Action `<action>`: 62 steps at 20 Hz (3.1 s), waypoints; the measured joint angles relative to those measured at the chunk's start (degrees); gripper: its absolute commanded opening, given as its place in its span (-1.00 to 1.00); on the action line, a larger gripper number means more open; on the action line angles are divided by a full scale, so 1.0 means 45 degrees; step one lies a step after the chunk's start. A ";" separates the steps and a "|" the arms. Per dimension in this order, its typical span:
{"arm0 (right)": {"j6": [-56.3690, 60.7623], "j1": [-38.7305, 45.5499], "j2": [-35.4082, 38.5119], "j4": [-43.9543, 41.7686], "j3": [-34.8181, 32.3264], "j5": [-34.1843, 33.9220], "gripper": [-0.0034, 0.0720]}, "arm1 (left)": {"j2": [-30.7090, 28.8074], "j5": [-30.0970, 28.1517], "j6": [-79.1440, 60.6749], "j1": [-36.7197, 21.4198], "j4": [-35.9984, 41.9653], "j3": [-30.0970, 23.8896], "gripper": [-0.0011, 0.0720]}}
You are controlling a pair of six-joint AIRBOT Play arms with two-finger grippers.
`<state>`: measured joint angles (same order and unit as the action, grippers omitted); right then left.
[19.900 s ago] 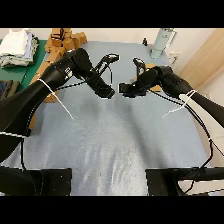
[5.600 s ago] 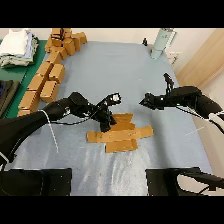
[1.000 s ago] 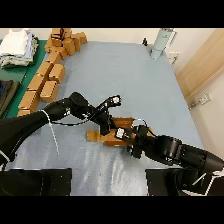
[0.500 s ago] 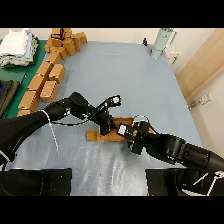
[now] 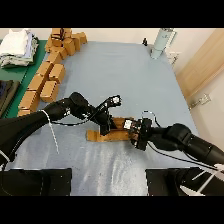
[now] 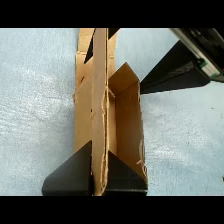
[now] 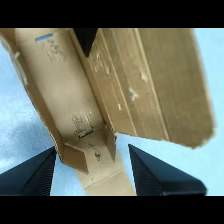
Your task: Fold the box.
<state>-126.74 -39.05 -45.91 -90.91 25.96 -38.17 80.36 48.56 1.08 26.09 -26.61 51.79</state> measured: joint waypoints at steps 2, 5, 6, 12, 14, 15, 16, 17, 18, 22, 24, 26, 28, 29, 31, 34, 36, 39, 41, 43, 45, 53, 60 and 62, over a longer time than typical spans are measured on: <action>-0.2599 0.1030 -0.0306 -0.1982 0.0000 0.0141 1.00 | 0.0000 0.0000 0.0000 0.0000 0.0000 0.0000 -0.94; -0.6052 0.2234 -0.0918 -0.4614 0.0005 0.0267 1.00 | 0.0000 -0.0005 0.0000 0.0000 -0.0005 0.0000 -0.94; -0.6960 0.2511 -0.1151 -0.5314 0.0034 0.0243 0.99 | 0.0000 0.0000 0.0000 0.0000 -0.0005 0.0000 -0.94; -0.9505 0.3201 -0.2841 -0.7368 0.0622 -0.0544 0.99 | 0.0000 0.0000 0.0000 0.0000 0.0000 0.0000 -0.94; -0.9758 0.3254 -0.3143 -0.7606 0.0748 -0.1010 0.99 | 0.0000 0.0000 0.0000 0.0000 0.0000 0.0000 -0.94; -0.9855 0.3279 -0.3225 -0.7669 0.0787 -0.1200 0.99 | 0.0000 0.0005 0.0000 0.0000 0.0000 0.0000 -0.94; -0.9899 0.3283 -0.3283 -0.7713 0.0811 -0.1433 0.99 | 0.0000 0.0005 0.0000 0.0000 -0.0005 0.0000 -0.94; -0.9942 0.3298 -0.3322 -0.7791 0.0835 -0.1642 0.99 | 0.0000 0.0019 0.0000 0.0000 -0.0005 0.0000 -0.94; -0.9962 0.3303 -0.3351 -0.7815 0.0845 -0.1792 0.99 | 0.0000 0.0049 -0.0005 0.0000 -0.0005 0.0000 -0.94; -0.9894 0.3308 -0.3410 -0.7888 0.0874 -0.2181 0.99 | 0.0000 0.0053 -0.0005 0.0000 -0.0005 0.0000 -0.94; -0.9700 0.3303 -0.3415 -0.7844 0.0874 -0.2273 0.98 | 0.0000 0.0039 -0.0005 0.0000 0.0000 0.0000 -0.94; -0.9607 0.3303 -0.3347 -0.7684 0.0869 -0.2302 0.98 | 0.0000 0.0015 -0.0005 0.0000 0.0005 0.0000 -0.94; -0.9544 0.3303 -0.3172 -0.7480 0.0869 -0.2341 0.98 | 0.0000 0.0000 -0.0005 0.0000 0.0010 0.0000 -0.94; -0.9510 0.3303 -0.3079 -0.7402 0.0869 -0.2361 0.98 | 0.0000 -0.0010 -0.0005 0.0000 0.0010 0.0000 -0.94; -0.9505 0.3303 -0.2953 -0.7310 0.0869 -0.2429 0.98 | 0.0000 -0.0024 -0.0005 0.0000 0.0015 0.0000 -0.94; -0.9476 0.3303 -0.2871 -0.7247 0.0869 -0.2472 0.98 | 0.0000 -0.0019 -0.0005 0.0000 0.0010 0.0000 -0.94; -0.9476 0.3303 -0.2851 -0.7223 0.0869 -0.2467 0.98 | 0.0000 -0.0015 -0.0005 0.0000 0.0010 0.0000 -0.94; -0.9471 0.3303 -0.2841 -0.7218 0.0869 -0.2424 0.98 | 0.0000 -0.0010 -0.0005 0.0000 0.0005 0.0000 -0.94; -0.9471 0.3303 -0.2866 -0.7218 0.0865 -0.2385 0.98 | 0.0000 -0.0010 -0.0005 0.0000 0.0005 0.0000 -0.94; -0.9471 0.3298 -0.2948 -0.7223 0.0835 -0.2312 0.97 | 0.0000 -0.0010 -0.0005 0.0000 0.0005 0.0000 -0.94; -0.9471 0.3279 -0.3065 -0.7227 0.0811 -0.2254 0.96 | 0.0000 -0.0005 0.0000 0.0000 0.0005 0.0000 -0.94; -0.9471 0.3196 -0.3366 -0.7247 0.0806 -0.2055 0.76 | 0.0000 0.0005 0.0000 0.0000 0.0000 0.0000 -0.94; -0.9471 0.3191 -0.3473 -0.7247 0.0675 -0.1865 0.50 | 0.0000 0.0049 -0.0005 0.0005 -0.0010 0.0000 -0.94; -0.9476 0.3191 -0.3473 -0.7247 0.0627 -0.1831 0.50 | 0.0000 0.0044 -0.0005 0.0015 -0.0010 0.0000 -0.94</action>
<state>-169.38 -24.69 -61.54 -123.52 28.77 -46.41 80.36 48.75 1.06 26.15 -26.65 51.79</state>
